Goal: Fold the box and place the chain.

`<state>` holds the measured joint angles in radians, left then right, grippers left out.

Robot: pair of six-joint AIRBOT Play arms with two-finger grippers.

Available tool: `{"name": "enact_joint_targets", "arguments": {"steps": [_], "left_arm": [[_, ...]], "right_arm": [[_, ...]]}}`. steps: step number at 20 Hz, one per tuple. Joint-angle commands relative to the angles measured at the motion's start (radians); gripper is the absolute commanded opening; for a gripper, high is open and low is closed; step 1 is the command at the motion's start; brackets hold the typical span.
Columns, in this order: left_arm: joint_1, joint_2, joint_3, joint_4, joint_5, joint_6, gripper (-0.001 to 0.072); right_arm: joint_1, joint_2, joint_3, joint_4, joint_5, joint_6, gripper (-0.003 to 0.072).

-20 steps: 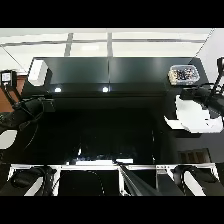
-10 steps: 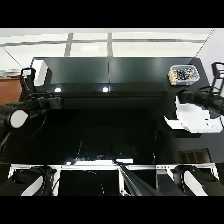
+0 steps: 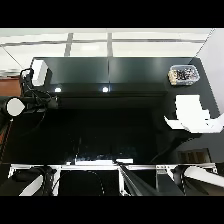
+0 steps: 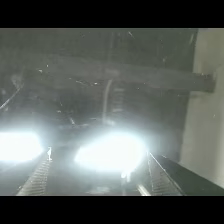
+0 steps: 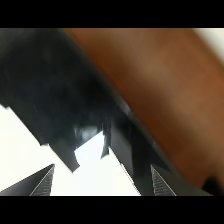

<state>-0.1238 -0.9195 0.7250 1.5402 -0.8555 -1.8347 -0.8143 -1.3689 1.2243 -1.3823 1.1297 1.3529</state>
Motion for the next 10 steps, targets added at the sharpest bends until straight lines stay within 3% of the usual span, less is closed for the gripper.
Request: {"name": "enact_joint_targets", "arguments": {"steps": [1, 5, 8, 10], "left_arm": [[0.002, -0.011, 0.003, -0.052, 0.004, -0.058, 0.0709], [0.002, -0.036, 0.003, -0.082, 0.007, -0.058, 0.0709], [0.002, -0.059, 0.003, -0.139, 0.007, -0.058, 0.0709], [0.002, -0.062, 0.003, -0.147, 0.007, -0.058, 0.0709]], "right_arm": [[-0.074, -0.221, 0.114, 0.091, 0.256, -0.212, 0.0720], [-0.046, -0.321, 0.119, 0.048, 0.235, -0.347, 0.0720], [-0.046, -0.326, 0.128, 0.042, 0.212, -0.401, 0.0720], [-0.047, -0.325, 0.159, 0.039, 0.225, -0.408, 0.0498]]}}
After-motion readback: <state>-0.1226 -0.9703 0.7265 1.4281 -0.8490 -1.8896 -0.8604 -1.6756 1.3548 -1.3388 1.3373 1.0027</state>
